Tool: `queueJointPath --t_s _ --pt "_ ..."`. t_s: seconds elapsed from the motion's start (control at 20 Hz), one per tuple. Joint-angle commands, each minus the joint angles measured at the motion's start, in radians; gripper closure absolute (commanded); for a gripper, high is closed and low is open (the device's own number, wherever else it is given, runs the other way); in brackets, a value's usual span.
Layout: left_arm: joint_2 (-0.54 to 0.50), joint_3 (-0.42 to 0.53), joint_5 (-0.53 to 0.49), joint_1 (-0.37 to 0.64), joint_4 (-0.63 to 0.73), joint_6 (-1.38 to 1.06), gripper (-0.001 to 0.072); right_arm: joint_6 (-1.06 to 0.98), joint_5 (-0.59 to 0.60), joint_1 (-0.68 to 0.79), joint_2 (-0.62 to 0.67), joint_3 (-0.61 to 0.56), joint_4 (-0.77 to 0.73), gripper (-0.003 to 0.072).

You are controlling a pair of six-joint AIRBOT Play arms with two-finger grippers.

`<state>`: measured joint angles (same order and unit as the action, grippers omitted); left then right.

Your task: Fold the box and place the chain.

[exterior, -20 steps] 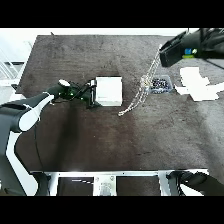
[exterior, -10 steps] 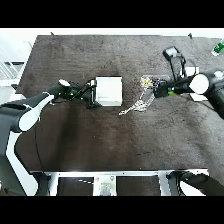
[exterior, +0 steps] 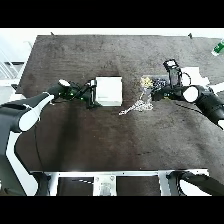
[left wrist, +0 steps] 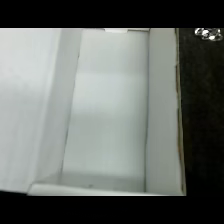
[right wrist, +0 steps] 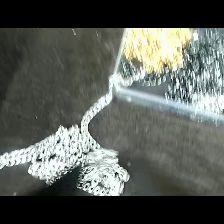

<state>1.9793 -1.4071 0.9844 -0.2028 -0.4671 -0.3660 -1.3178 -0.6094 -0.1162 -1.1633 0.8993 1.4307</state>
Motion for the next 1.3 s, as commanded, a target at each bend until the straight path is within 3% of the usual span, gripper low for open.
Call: queueJointPath --t_s 0.0,0.1,0.2,0.45,0.6,0.65,0.7,0.9,1.25 --pt "0.000 -0.001 0.000 0.001 0.000 0.000 0.0530 0.111 0.063 0.003 0.000 -0.005 -0.047 0.0073" --pt "0.000 -0.001 -0.001 0.001 0.000 0.000 0.0530 0.136 0.041 -0.015 0.015 -0.005 -0.118 0.0074" --pt "0.000 -0.001 0.000 0.001 -0.001 0.000 0.0531 0.371 -0.033 -0.069 0.010 0.003 -0.223 0.0111" --pt "0.000 -0.001 -0.007 0.001 0.000 0.000 0.0531 0.820 -0.322 -0.117 -0.180 0.105 -0.482 0.0114" --pt "0.000 -0.001 -0.006 0.001 0.000 0.000 0.0530 0.979 -0.425 -0.119 -0.275 0.159 -0.486 0.0118" --pt "0.000 -0.001 -0.006 0.001 0.000 0.000 0.0531 1.040 -0.424 -0.119 -0.295 0.168 -0.484 0.0125" --pt "0.000 -0.001 -0.006 0.001 0.000 0.000 0.0531 1.085 -0.425 -0.119 -0.313 0.179 -0.475 0.0184" --pt "0.000 -0.001 -0.006 0.001 0.000 0.000 0.0531 1.194 -0.433 -0.119 -0.366 0.211 -0.368 0.0188" --pt "0.000 -0.001 -0.006 0.001 0.000 0.000 0.0530 1.275 -0.436 -0.119 -0.468 0.312 -0.345 0.0234"
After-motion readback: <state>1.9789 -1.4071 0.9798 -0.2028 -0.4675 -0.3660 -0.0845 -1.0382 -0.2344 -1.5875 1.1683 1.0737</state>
